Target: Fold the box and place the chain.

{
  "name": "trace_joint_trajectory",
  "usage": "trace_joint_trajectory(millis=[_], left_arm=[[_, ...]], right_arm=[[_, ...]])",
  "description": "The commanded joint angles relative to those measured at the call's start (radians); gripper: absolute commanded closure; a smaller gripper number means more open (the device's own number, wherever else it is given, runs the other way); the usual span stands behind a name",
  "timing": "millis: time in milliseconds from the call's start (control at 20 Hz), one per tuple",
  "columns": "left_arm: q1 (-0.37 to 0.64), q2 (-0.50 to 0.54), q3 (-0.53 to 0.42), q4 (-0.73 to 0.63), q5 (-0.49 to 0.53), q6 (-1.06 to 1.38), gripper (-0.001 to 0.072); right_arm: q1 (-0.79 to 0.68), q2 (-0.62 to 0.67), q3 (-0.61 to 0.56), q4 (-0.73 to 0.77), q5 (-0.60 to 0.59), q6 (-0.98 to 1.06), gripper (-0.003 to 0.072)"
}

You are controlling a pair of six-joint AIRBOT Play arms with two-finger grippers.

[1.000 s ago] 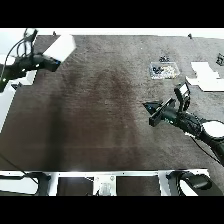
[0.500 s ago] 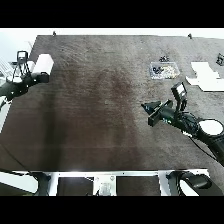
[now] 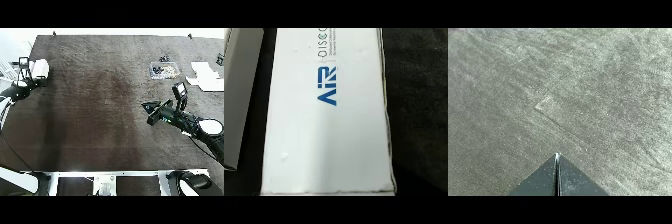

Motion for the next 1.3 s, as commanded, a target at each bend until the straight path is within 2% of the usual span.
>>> trace_joint_trajectory(millis=[0, 100, 150, 200, 250, 350, 550, 650, 750, 850, 1050, 1200, 1250], left_arm=[[0.001, -0.013, 0.000, 0.012, 0.042, 0.029, 0.0692], [0.001, -0.013, 0.000, 0.018, 0.043, 0.031, 0.0689], [0.001, -0.013, 0.000, 0.030, 0.040, 0.032, 0.0615], [0.001, -0.014, 0.001, 0.032, 0.043, 0.038, 0.0193], [0.001, -0.016, 0.000, 0.031, 0.063, 0.036, 0.0001], [0.001, -0.016, 0.001, 0.031, 0.060, 0.048, -0.0011], [0.001, -0.008, 0.003, 0.032, 0.001, 0.099, -0.0011], [0.003, 0.017, 0.003, 0.039, -0.080, 0.145, -0.0011], [0.003, 0.063, 0.003, 0.080, -0.165, 0.145, -0.0011], [0.003, 0.124, 0.003, 0.138, -0.225, 0.123, -0.0011], [0.003, 0.240, 0.003, 0.257, -0.274, 0.059, -0.0011], [0.003, 0.303, 0.003, 0.270, -0.385, 0.014, -0.0011], [0.003, 0.321, 0.003, 0.270, -0.438, -0.012, 0.0088]], right_arm=[[0.000, 0.000, 0.000, 0.003, -0.002, 0.000, 0.0676], [0.000, 0.000, 0.000, 0.004, -0.002, 0.000, 0.0676], [0.000, 0.000, 0.000, 0.004, -0.002, 0.000, 0.0676], [0.000, 0.000, 0.000, 0.004, -0.002, 0.000, 0.0676], [0.000, 0.000, 0.000, 0.004, -0.001, 0.000, 0.0671], [0.000, 0.000, 0.000, 0.004, -0.001, 0.000, 0.0517], [0.000, 0.000, 0.000, 0.003, -0.001, 0.000, 0.0457], [0.000, 0.000, 0.000, 0.003, -0.001, 0.000, 0.0376], [0.000, 0.000, 0.000, 0.003, -0.001, 0.000, 0.0361], [0.000, 0.000, 0.000, 0.003, -0.001, 0.000, 0.0255], [0.000, 0.000, 0.000, 0.003, -0.001, -0.001, 0.0239], [0.000, 0.001, 0.000, 0.003, -0.001, 0.000, 0.0200], [0.000, 0.001, 0.000, 0.003, -0.001, 0.000, 0.0203]])
